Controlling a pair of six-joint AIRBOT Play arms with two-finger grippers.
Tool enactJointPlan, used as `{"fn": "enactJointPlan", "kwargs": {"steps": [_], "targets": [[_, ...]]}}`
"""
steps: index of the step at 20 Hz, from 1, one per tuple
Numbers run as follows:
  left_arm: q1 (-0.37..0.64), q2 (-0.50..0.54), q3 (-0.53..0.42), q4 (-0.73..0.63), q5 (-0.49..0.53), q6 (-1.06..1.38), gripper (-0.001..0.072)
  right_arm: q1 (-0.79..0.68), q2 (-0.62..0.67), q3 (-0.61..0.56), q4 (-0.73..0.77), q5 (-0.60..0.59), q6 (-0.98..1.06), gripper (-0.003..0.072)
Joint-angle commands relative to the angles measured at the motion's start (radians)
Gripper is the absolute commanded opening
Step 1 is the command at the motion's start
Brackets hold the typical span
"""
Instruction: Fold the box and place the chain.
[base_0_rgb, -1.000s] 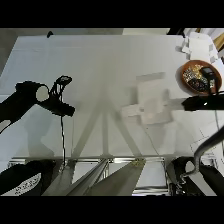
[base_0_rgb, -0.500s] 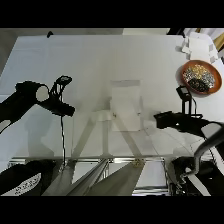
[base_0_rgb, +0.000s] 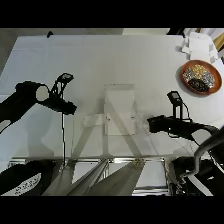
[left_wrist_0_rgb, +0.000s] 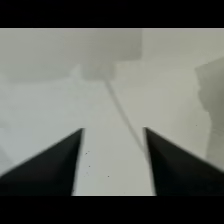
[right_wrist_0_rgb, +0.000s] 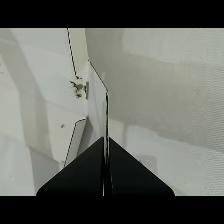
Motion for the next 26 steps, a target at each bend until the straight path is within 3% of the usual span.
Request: {"fn": "enactJointPlan", "kwargs": {"steps": [1, 4, 7, 10, 14, 19, 21, 26], "targets": [[0.003, 0.0, 0.0, -0.18, 0.01, 0.27, 0.0525, 0.007, -0.013, -0.002, -0.004, 0.015, 0.006, 0.0013], [0.021, -0.021, 0.055, -0.344, -0.008, 0.424, 0.0497, 0.007, -0.013, -0.002, -0.001, 0.015, 0.006, 0.0013], [0.111, -0.14, 0.27, -0.502, -0.229, 0.509, 0.0512, 0.007, -0.013, -0.002, -0.001, 0.014, 0.006, 0.0013], [0.158, -0.244, 0.397, -0.694, -0.293, 0.672, 0.0519, 0.007, -0.014, -0.002, 0.0, 0.015, 0.006, 0.0013], [0.137, -0.401, 0.414, -0.866, -0.316, 0.775, 0.053, 0.007, -0.013, -0.002, -0.001, 0.014, 0.006, 0.0013], [0.111, -0.587, 0.414, -0.888, -0.319, 0.779, 0.0581, 0.007, -0.014, -0.002, -0.001, 0.014, 0.006, 0.0013], [0.1, -0.623, 0.413, -0.917, -0.318, 0.785, 0.0635, 0.007, -0.013, -0.002, 0.0, 0.014, 0.006, 0.0013], [0.016, -0.641, 0.414, -0.961, -0.292, 0.832, 0.0632, 0.007, -0.014, -0.002, -0.001, 0.014, 0.006, 0.0013]]}}
